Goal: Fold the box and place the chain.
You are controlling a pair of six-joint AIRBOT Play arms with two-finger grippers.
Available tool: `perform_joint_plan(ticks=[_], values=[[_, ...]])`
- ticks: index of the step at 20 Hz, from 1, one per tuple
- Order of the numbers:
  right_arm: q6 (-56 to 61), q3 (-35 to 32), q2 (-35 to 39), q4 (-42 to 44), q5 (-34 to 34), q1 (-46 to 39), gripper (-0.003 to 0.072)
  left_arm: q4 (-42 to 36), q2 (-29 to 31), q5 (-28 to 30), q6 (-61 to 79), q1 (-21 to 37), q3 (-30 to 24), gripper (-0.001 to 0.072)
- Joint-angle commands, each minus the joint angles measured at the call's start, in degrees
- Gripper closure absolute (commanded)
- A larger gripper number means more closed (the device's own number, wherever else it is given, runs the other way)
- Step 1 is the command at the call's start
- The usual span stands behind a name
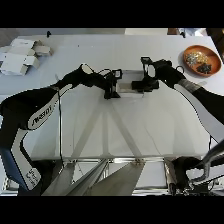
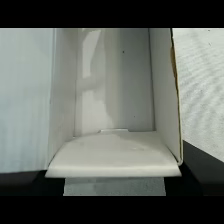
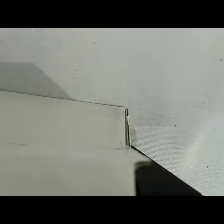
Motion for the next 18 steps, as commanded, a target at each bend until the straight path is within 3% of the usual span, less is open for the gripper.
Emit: perform_joint_plan(ticks=[1,4,9,10,12,18], values=[[1.33,0.07,-0.13,-0.85,0.20,0.17,0.0558,0.02,0.00,0.02,0.04,0.02,0.04,0.0288],[1.31,0.07,-0.13,-1.05,0.13,0.17,0.0666,0.02,0.00,0.02,0.04,0.02,0.04,0.0288],[1.27,0.07,-0.13,-1.60,-0.15,0.17,0.0668,0.02,0.00,0.02,0.02,0.02,0.04,0.0288],[1.25,0.09,-0.11,-1.60,-0.13,0.17,0.0647,0.02,0.00,0.00,0.02,0.02,0.04,0.0288],[1.07,0.09,0.00,-1.57,0.24,0.17,0.0362,0.02,0.00,0.02,0.02,0.02,0.04,0.0288],[-4.81,0.22,4.02,-1.81,2.23,0.07,0.0346,0.02,0.00,0.00,0.02,0.02,0.04,0.0288]])
